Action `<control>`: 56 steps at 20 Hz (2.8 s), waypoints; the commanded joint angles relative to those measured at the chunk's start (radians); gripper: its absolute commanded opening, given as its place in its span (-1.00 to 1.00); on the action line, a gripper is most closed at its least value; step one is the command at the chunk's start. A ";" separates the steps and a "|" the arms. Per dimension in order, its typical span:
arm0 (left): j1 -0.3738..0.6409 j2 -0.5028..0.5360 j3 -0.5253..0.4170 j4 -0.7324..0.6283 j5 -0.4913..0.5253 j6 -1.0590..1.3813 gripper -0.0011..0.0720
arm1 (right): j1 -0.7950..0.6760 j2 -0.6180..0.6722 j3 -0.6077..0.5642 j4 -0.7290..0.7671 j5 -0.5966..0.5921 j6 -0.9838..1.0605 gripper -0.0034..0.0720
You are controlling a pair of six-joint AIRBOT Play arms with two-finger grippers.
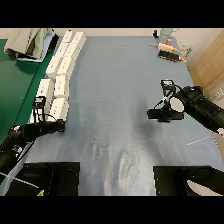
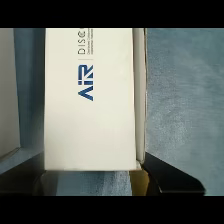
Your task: Fold the box.
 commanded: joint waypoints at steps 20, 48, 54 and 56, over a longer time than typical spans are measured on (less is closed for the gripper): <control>0.001 -0.168 -0.002 0.001 0.173 0.027 0.59 | 0.000 -0.001 0.001 0.009 0.000 0.000 -0.90; -0.150 -0.188 0.567 -0.289 -0.557 0.084 -0.93 | 0.000 -0.072 0.070 0.286 -0.142 -0.270 -0.90; -0.356 -0.417 0.647 -0.290 -0.392 0.019 -0.93 | 0.000 -0.259 0.266 0.324 -0.185 -0.269 -0.90; -0.381 -0.482 0.678 -0.289 -0.338 0.020 -0.93 | 0.000 -0.266 0.274 0.330 -0.219 -0.269 -0.90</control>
